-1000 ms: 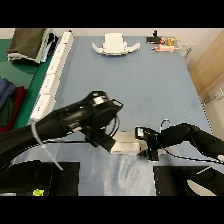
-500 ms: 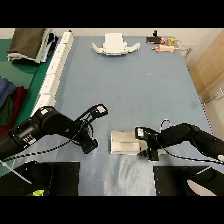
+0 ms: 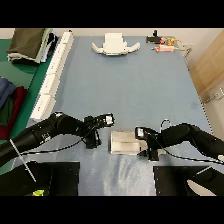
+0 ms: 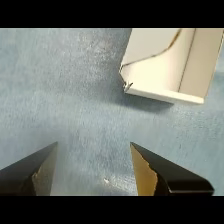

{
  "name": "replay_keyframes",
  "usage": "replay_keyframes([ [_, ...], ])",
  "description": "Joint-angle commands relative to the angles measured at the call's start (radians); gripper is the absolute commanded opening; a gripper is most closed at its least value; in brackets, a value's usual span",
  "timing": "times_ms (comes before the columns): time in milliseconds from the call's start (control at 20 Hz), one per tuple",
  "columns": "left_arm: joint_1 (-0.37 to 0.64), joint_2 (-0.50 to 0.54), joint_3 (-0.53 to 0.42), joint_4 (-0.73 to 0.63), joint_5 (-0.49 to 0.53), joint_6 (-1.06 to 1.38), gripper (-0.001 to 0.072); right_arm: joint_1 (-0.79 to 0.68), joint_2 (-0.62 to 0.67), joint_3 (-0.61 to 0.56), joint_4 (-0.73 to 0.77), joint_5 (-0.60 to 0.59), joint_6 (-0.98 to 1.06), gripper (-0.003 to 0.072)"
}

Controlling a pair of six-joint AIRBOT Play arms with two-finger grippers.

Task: Fold the box.

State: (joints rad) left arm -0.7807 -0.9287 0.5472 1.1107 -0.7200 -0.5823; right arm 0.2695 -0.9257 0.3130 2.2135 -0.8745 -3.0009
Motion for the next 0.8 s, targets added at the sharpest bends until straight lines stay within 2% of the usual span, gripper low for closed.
replay_keyframes([
  [0,0.002,-0.029,-0.006,-0.117,0.033,0.113,0.0699,0.0,0.0,0.0,0.0,0.0,0.0,0.0521],
  [200,0.002,-0.03,-0.006,-0.235,0.05,0.194,0.0699,0.0,0.0,0.0,0.0,0.0,0.0,0.0521],
  [400,0.002,-0.03,-0.008,-0.247,0.05,0.264,0.0699,0.0,0.0,0.0,0.0,0.0,0.0,0.052],
  [550,0.066,-0.03,-0.066,-0.401,0.047,0.501,0.0699,0.0,0.0,0.0,0.0,0.0,0.0,0.052],
  [750,0.071,-0.03,-0.157,-0.611,0.047,0.848,0.0699,0.0,0.0,0.0,0.0,0.001,0.0,0.0521],
])
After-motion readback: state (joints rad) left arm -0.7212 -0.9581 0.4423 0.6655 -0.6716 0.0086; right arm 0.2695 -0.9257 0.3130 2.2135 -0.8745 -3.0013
